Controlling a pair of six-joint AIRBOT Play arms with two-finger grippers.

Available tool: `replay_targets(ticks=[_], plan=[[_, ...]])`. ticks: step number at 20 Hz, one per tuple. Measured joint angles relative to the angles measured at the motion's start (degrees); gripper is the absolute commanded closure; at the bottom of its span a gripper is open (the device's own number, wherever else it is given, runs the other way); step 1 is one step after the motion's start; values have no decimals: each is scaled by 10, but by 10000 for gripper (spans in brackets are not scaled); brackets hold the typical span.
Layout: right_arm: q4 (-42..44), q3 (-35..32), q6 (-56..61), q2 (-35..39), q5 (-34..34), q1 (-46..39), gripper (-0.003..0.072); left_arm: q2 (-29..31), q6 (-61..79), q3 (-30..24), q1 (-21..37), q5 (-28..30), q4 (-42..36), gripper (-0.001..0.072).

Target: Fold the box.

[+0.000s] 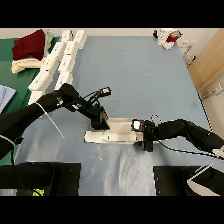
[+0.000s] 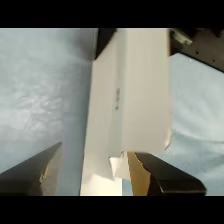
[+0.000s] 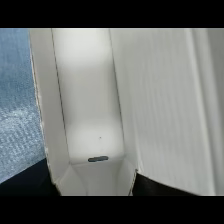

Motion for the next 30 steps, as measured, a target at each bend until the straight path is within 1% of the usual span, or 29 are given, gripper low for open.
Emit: replay_targets(ticks=[2, 3, 4, 5, 6, 8, 11, 13, 14, 16, 17, 20, 23, 26, 30], plan=[[0, 0, 0, 0, 0, 0, 172, 18, -32, 4, 19, -22, 17, 95], [0, 0, 0, 0, 0, 0, 172, 30, -49, 5, 31, -33, 28, 127], [0, 0, 0, 0, 0, 0, 172, 43, -65, 6, 41, -44, 38, 208], [0, 0, 0, 0, 0, 0, 172, 57, -84, 7, 50, -59, 47, 413], [0, 0, 0, 0, 0, 0, 172, 69, -104, 8, 59, -74, 57, 703], [0, 0, 0, 0, 0, 0, 172, 91, -153, 8, 73, -109, 84, 698], [0, 0, 0, 0, 0, 0, 173, 107, -247, 7, 76, -162, 101, 698], [0, 0, 0, 0, 0, 0, 172, 112, -303, 4, 61, -185, 100, 698], [0, 0, 0, 0, 0, 0, 172, 113, -325, 3, 48, -185, 93, 698], [0, 0, 0, 0, 0, 0, 172, 115, -356, 2, 14, -170, 64, 698], [0, 0, 0, 0, 0, 0, 172, 114, -369, 4, -5, -153, 49, 698], [0, 0, 0, 0, 0, 0, 172, 100, -400, 29, -42, -109, 23, 698], [0, 0, 0, 0, 0, 0, 172, 69, -419, 70, -45, -86, 4, 698], [0, 0, 0, 0, 0, 0, 172, 22, -428, 108, -35, -78, -18, 698], [0, 0, 0, 0, 0, 0, 172, -41, -431, 135, -26, -72, -39, 698]])
